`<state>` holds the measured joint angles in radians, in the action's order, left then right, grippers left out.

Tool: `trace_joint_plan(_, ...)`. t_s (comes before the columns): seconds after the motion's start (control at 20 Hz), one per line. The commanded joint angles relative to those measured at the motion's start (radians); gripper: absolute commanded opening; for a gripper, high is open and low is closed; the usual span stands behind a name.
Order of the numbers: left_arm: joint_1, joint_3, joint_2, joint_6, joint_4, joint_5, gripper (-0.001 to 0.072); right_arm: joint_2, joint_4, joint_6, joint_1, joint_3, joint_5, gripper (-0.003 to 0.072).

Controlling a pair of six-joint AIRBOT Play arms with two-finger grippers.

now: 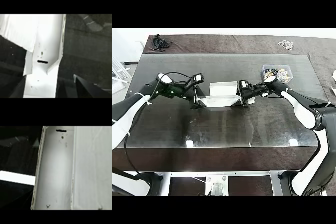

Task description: Fold the box and place the chain.

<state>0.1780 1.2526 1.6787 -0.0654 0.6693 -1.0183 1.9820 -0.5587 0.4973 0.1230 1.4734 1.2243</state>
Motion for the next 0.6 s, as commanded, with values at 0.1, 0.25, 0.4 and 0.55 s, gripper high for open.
trace_joint_plan(0.1,0.014,0.001,0.006,-0.003,-0.007,0.031,0.0693,0.000,0.000,0.000,0.000,0.000,0.000,0.0520)
trace_joint_plan(0.25,0.024,0.001,0.039,-0.003,-0.015,0.033,0.0692,0.000,0.000,0.000,0.000,0.000,0.000,0.0520)
trace_joint_plan(0.4,0.027,0.001,0.048,-0.004,-0.023,0.058,0.0692,0.000,0.000,0.000,0.000,0.000,0.000,0.0520)
trace_joint_plan(0.55,0.027,0.002,0.048,-0.006,-0.023,0.068,0.0653,0.000,0.000,0.000,0.000,0.000,0.000,0.0520)
